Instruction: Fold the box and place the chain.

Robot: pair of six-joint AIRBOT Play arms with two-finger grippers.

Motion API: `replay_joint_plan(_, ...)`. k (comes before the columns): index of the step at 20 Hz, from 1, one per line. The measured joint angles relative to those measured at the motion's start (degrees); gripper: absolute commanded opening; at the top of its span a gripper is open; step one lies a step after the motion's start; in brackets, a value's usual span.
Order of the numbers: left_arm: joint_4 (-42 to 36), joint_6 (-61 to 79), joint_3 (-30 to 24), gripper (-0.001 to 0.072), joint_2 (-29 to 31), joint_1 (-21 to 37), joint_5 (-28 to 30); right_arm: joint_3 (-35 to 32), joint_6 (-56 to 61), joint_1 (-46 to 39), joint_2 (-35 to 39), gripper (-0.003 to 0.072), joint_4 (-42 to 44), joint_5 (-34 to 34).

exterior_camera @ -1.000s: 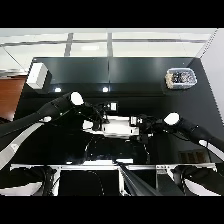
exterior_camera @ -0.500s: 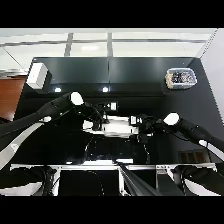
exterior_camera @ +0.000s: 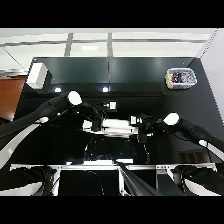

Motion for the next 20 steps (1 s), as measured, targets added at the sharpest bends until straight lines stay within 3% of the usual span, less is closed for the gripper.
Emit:
replay_joint_plan(4, 9.2, -12.4, 0.0, 0.0707, 6.8, 2.8, -4.0, 0.0, 0.0, 0.0, 0.0, 0.0181, -0.1, 0.0)
replay_joint_plan(5, 11.8, -15.9, 0.0, 0.0649, 9.0, 4.0, -5.9, 0.0, 0.0, 0.0, 0.0, 0.0181, -0.1, 0.0)
replay_joint_plan(7, 14.9, -23.2, 0.0, 0.0104, 12.8, 6.8, -10.8, 0.0, 0.0, 0.0, 0.0, 0.0181, -0.1, 0.0)
replay_joint_plan(8, 15.2, -27.1, -0.1, 0.0024, 14.1, 8.3, -14.7, 0.0, 0.0, 0.0, 0.0, 0.0181, -0.1, 0.0)
replay_joint_plan(11, 7.6, -33.6, -2.8, 0.0024, 15.7, 10.7, -24.4, 0.0, 0.0, 0.0, 0.0, 0.0181, -0.1, 0.0)
replay_joint_plan(13, -1.6, -34.6, -6.8, 0.0024, 16.0, 10.5, -25.0, 0.0, 0.0, 0.0, 0.0, 0.0181, -0.1, 0.1)
replay_joint_plan(17, -17.0, -29.6, -13.0, 0.0024, 16.2, 9.0, -15.2, 0.0, 0.0, 0.0, 0.0, 0.0181, -0.1, 0.1)
replay_joint_plan(20, -24.4, -24.1, -14.6, 0.0024, 16.2, 8.3, -2.9, 0.0, 0.0, 0.0, 0.0, 0.0181, -0.1, 0.1)
